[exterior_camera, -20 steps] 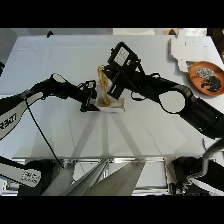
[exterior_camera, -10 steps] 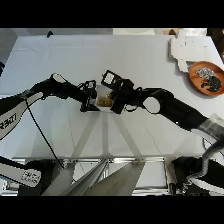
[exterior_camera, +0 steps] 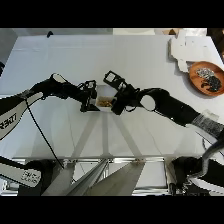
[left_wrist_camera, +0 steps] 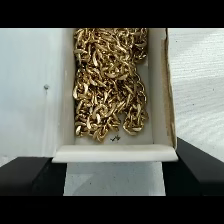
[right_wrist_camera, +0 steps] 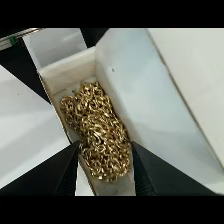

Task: Fold the box and place the chain.

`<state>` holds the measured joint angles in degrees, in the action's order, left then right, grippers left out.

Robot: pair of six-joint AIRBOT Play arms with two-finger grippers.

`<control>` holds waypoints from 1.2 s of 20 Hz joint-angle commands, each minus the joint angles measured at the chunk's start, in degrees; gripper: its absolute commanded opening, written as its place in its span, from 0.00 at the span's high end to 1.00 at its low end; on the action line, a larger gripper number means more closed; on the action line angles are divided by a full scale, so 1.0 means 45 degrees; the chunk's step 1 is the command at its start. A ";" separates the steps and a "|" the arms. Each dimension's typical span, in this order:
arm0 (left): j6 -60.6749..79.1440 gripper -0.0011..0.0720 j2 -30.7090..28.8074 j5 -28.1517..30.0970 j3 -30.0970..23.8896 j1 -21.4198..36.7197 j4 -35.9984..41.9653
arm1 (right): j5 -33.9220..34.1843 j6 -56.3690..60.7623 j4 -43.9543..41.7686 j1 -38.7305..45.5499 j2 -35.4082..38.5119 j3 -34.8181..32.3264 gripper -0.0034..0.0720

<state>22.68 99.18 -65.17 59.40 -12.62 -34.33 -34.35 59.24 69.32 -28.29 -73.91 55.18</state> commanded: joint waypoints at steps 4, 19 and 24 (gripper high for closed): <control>0.0000 0.53 0.0005 0.0000 0.0005 0.0005 0.0000 | -0.3609 0.0068 -0.1452 0.2341 -0.0131 0.3283 0.51; -0.0005 0.53 0.0005 0.0000 0.0005 0.0005 0.0000 | -0.9738 -0.1593 -0.6154 0.3283 -0.5372 0.6528 0.50; -0.0005 0.53 0.0005 0.0000 0.0005 0.0005 -0.0005 | -0.8082 -0.2963 -0.3929 0.2229 -0.4673 0.6339 0.50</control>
<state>22.70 99.18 -65.19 59.40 -12.62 -34.33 -74.17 50.54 46.44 -15.97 -96.31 84.20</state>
